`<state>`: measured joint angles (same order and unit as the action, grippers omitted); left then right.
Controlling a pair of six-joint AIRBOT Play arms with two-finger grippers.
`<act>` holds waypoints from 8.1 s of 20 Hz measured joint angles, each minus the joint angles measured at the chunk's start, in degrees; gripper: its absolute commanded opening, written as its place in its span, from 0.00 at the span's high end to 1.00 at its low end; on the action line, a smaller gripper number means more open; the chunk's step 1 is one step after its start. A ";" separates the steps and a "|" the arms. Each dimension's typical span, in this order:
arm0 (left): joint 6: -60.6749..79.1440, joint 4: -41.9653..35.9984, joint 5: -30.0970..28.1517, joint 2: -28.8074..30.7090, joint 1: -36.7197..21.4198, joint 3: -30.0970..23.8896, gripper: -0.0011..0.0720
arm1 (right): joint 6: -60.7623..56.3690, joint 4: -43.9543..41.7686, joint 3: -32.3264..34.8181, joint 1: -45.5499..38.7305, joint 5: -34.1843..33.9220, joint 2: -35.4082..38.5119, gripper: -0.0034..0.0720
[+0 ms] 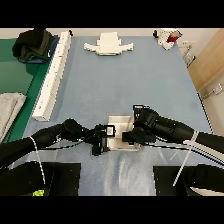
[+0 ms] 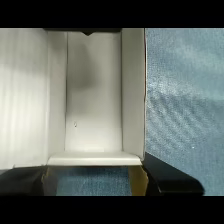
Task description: Fold the box.
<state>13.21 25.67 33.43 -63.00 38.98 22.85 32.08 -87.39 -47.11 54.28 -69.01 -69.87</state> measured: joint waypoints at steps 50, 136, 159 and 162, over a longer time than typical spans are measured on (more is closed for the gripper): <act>0.00 0.00 0.00 -0.02 0.00 0.00 0.38 | 94.14 -59.10 -8.61 -38.51 -15.74 -14.78 0.95; -0.04 -0.02 0.02 -0.02 0.00 0.02 0.37 | 82.84 11.10 24.11 9.99 41.59 31.23 0.58; 0.11 0.07 0.02 0.00 0.00 0.02 0.37 | 80.91 3.82 24.17 10.43 39.65 28.44 0.47; 0.11 0.04 0.02 -0.02 0.00 0.02 0.38 | 80.89 3.58 24.13 10.43 39.65 28.89 0.47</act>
<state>13.32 25.71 33.45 -63.02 38.98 22.87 112.97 -83.81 -22.98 64.71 -29.36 -40.97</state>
